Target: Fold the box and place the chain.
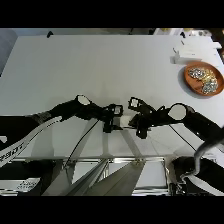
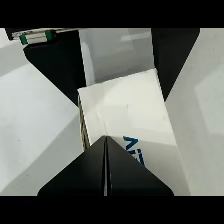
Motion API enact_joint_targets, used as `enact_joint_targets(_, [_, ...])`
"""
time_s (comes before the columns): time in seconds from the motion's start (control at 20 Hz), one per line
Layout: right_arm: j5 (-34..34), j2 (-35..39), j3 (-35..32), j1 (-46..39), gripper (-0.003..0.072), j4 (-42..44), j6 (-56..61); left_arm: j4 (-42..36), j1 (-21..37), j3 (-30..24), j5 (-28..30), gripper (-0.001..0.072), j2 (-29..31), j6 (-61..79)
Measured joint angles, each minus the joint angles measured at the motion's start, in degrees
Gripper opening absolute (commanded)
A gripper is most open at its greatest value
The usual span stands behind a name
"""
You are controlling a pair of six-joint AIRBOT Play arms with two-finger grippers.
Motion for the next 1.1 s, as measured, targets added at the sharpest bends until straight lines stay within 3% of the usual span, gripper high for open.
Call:
enact_joint_targets(0.4, [0.4,1.8,0.2,1.0,0.0021,-3.0,0.9,-0.2,0.0,0.0,-0.1,0.0185,0.0,-0.3])
enact_joint_targets(0.7, [3.1,9.8,6.3,-1.5,0.0020,-5.0,8.6,-0.2,0.1,0.0,0.2,0.0185,0.1,-0.3])
enact_joint_targets(0.9, [10.9,16.2,8.2,-8.1,0.0018,-19.9,26.1,-0.1,0.1,0.0,0.1,0.0185,0.1,-0.2])
enact_joint_targets(1.1, [22.2,18.5,8.5,-21.0,0.0019,-31.6,37.4,-0.1,0.1,0.0,0.0,0.0185,0.1,-0.1])
